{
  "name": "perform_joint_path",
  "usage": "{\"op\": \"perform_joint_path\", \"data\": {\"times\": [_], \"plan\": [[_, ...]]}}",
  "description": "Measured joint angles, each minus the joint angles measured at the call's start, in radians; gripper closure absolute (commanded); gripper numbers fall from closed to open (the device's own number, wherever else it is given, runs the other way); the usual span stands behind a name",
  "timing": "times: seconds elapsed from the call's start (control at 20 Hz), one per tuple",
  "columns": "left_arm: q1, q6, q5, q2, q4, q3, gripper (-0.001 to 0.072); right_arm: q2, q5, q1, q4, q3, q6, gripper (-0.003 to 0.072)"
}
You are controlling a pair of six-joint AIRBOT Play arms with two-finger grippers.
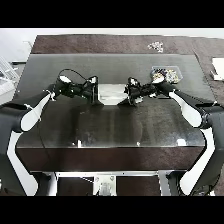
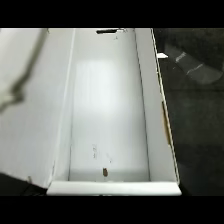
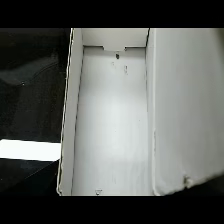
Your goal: Fold the box and place the chain.
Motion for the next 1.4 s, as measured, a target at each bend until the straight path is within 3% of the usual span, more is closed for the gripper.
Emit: {"op": "perform_joint_path", "data": {"times": [0.5, 0.55, 0.6, 1.4], "plan": [[0.0, 0.007, -0.004, -0.012, -0.02, 0.0, 0.0011, 0.0, 0.0, 0.0, 0.0, 0.0, 0.0, 0.0211], [0.0, 0.007, -0.003, -0.012, -0.02, 0.0, 0.0156, 0.0, 0.0, 0.0, 0.0, 0.0, 0.0, 0.0211], [0.0, 0.007, -0.008, -0.012, -0.019, 0.0, 0.022, 0.0, 0.0, 0.0, 0.0, 0.0, 0.002, 0.0211], [-0.001, 0.008, 0.019, -0.012, -0.023, 0.0, 0.0223, 0.0, -0.002, 0.0, 0.0, 0.0, 0.0, 0.021]]}}
